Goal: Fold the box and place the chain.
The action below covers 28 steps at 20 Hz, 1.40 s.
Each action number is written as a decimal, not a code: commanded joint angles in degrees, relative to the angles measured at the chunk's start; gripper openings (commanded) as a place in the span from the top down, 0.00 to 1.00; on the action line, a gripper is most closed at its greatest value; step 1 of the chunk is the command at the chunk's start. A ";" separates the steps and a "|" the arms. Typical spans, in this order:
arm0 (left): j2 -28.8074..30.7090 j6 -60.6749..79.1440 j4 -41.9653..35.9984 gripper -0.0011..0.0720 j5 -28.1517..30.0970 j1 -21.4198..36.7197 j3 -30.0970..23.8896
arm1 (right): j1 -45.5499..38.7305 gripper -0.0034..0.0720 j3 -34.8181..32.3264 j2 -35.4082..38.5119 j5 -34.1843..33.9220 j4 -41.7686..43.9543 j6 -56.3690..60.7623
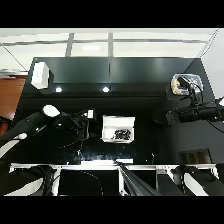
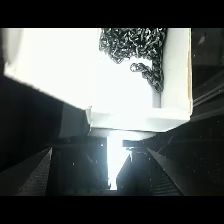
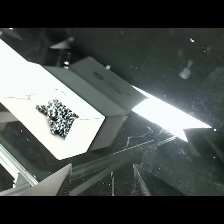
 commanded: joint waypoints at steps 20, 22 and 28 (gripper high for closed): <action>-3.41 0.35 -1.53 0.01 -0.28 -6.32 1.95 | 0.02 0.37 0.07 0.02 -2.45 -0.46 -0.07; -3.41 0.31 -2.21 0.11 -0.24 -6.32 1.95 | 0.02 0.37 0.02 0.02 -3.39 -0.44 -0.07; -3.41 0.31 -2.21 0.43 -0.28 -6.34 1.92 | 6.71 0.01 -0.92 -0.11 -15.02 -1.68 1.14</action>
